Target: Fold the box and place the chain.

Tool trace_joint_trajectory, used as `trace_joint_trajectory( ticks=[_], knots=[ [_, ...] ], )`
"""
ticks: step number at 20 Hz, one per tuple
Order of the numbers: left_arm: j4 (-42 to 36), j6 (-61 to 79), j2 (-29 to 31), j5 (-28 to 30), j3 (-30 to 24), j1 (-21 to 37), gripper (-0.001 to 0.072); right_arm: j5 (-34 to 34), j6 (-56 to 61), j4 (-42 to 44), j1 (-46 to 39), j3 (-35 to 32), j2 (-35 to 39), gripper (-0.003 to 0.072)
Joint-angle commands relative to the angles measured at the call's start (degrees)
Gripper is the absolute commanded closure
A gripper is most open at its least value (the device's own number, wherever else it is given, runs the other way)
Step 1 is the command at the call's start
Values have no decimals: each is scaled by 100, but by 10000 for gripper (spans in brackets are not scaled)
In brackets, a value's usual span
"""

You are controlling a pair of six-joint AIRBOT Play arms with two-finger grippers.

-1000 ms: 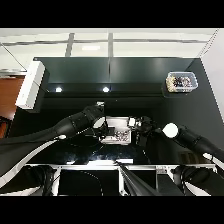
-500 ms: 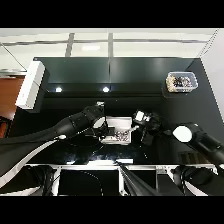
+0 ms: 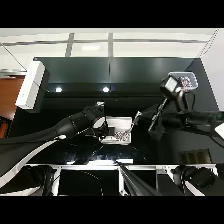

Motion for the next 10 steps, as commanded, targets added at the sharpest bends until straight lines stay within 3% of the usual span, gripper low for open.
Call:
trace_joint_trajectory(
  ticks=[1,10],
  knots=[
    [2,-2,-2,9,4,2,678,133,334,802,-7,341,52,674],
    [4,-2,-2,11,4,2,678,-295,374,1064,382,-369,-1078,671]
  ],
)
